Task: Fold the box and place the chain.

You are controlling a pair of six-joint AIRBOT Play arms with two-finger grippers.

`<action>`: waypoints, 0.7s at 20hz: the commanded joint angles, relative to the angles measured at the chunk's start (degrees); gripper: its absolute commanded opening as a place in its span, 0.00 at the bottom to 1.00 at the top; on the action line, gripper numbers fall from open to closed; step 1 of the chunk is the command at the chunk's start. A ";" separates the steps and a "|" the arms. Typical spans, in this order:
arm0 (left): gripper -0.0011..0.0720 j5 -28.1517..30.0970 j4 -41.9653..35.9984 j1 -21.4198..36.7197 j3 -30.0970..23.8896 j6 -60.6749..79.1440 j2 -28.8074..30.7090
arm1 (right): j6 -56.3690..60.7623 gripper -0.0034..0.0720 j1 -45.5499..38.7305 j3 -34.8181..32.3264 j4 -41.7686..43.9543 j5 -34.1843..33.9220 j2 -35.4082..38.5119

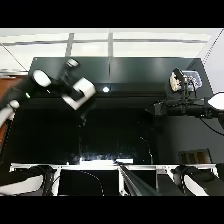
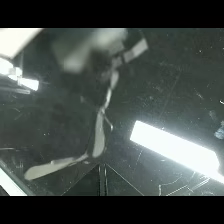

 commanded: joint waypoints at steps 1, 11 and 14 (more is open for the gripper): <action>0.41 -4.02 5.86 14.05 16.57 -11.91 -10.84 | 0.00 0.11 0.00 0.04 0.20 -0.02 0.02; 0.42 -9.29 10.71 23.45 51.28 -14.71 -37.22 | 1.66 0.11 0.02 0.04 2.82 0.26 0.02; 0.41 -8.24 12.15 23.91 52.54 -12.70 -39.67 | 1.68 0.11 0.04 0.04 2.84 0.28 0.02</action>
